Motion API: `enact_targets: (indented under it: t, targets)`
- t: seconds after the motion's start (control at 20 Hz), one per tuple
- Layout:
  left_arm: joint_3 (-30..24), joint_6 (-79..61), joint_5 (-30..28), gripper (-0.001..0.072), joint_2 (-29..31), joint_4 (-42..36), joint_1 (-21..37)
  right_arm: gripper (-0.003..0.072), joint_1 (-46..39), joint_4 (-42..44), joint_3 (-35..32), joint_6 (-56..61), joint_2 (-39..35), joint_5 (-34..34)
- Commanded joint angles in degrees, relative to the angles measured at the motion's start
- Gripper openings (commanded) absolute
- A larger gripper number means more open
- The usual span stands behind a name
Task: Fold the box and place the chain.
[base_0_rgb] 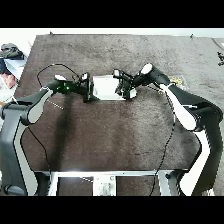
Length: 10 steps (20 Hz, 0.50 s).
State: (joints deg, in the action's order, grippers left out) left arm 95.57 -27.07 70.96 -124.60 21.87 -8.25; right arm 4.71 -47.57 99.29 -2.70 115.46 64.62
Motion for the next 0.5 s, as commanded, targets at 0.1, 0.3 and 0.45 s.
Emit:
enact_targets:
  t: [0.1,0.3,0.45]
  targets:
    - [0.0,0.0,0.0,0.0419,0.0,0.0,0.0,0.0399,0.0,0.1,0.0,-0.3,0.1,0.1]
    - [0.0,0.0,0.0,0.0419,0.0,0.0,0.0,0.0596,0.0,-1.7,0.0,-0.3,0.0,0.5]
    - [0.0,0.0,0.0,0.0419,0.0,0.0,0.0,0.0592,0.0,-1.7,0.0,-0.1,0.0,0.6]
